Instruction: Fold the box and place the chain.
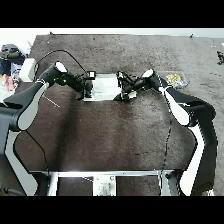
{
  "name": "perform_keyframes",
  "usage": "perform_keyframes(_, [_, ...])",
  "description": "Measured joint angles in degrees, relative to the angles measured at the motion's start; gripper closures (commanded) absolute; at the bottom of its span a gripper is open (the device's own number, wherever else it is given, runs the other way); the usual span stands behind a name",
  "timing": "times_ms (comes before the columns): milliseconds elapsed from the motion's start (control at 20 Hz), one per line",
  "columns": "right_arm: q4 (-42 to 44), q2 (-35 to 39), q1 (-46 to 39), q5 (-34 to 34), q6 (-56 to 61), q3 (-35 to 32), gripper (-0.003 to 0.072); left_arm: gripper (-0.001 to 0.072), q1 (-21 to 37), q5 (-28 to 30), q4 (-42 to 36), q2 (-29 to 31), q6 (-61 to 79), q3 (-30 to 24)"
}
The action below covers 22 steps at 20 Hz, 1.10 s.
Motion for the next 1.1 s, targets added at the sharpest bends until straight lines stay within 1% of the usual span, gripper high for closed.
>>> perform_keyframes(150, [0.0,0.0,0.0,0.0,0.0,0.0,0.0179,0.0486,-0.1,0.0,-0.7,0.0,-0.3,0.0])
perform_keyframes(350, [0.0,0.0,0.0,0.0,0.0,0.0,0.0179,0.0486,0.0,0.1,-4.6,0.0,-0.3,-0.4])
perform_keyframes(750, [0.0,0.0,0.0,0.0,0.0,0.0,0.0179,0.0483,0.0,2.8,-10.6,0.0,-0.3,-2.6])
perform_keyframes(800, [0.0,0.0,0.0,0.0,0.0,0.0,0.0179,0.0428,0.0,2.9,-11.1,0.0,-0.3,-2.7])
perform_keyframes(850, [0.0,0.0,0.0,0.0,0.0,0.0,0.0179,0.0397,0.0,2.9,-11.4,0.0,-0.3,-2.8])
perform_keyframes(1100, [0.0,0.0,0.0,0.0,0.0,0.0,0.0179,0.0396,0.0,2.9,-12.6,0.0,-0.3,-2.9])
